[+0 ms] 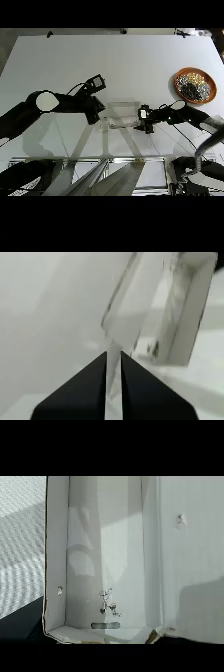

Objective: Fold the box and place the chain.

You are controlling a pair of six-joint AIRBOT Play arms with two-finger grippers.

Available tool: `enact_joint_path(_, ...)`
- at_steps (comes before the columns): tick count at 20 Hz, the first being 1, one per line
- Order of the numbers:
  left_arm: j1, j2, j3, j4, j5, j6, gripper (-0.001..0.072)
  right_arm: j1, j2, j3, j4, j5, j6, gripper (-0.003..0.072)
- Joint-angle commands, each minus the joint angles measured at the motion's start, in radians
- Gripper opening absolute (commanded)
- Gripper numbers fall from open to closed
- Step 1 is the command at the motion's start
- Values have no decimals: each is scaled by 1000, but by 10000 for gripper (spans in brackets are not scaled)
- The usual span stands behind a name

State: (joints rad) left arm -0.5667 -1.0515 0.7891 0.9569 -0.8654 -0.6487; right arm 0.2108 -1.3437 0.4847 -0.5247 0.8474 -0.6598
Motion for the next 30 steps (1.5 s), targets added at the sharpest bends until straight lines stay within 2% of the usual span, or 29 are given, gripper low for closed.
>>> enact_joint_path(1, 11, 8, 0, 30, -120, 87, 173, 0, 0, 0, 2, 2, 1, 384)
enact_joint_path(3, -11, -34, 0, -11, -97, 143, 173, 0, 0, 0, 2, 2, 1, 384)
enact_joint_path(9, -13, -163, 0, 13, -109, 155, 173, 0, 0, 0, 2, 2, 0, 384)
enact_joint_path(10, -11, -170, 0, 20, -92, 156, 185, 0, 0, 0, 2, 2, 1, 384)
enact_joint_path(11, -11, -175, 0, 23, -67, 163, 233, 0, 0, 0, 2, 2, 0, 384)
enact_joint_path(13, -13, -182, 0, -8, -38, 222, 233, 0, 0, -1, 2, 2, 1, 384)
enact_joint_path(15, -13, -183, 0, -24, -54, 244, 233, 0, 0, 0, 2, 2, 0, 384)
enact_joint_path(18, -11, -183, -5, 21, -103, 240, 231, 0, 0, 0, 2, 2, 1, 384)
enact_joint_path(21, -11, -183, -49, 53, -104, 241, 232, 0, 0, -1, 2, 2, 1, 384)
enact_joint_path(23, -13, -183, -86, 53, -60, 249, 253, 0, 0, 0, 2, 2, 1, 384)
enact_joint_path(24, -15, -183, -102, 53, -21, 267, 323, 0, 0, 0, 2, 2, 0, 384)
enact_joint_path(27, -15, -183, -114, 51, 69, 320, 394, 0, 0, -1, 2, 2, 0, 384)
enact_joint_path(30, -15, -184, -114, 25, 114, 450, 394, 0, 0, -1, 2, 2, 0, 384)
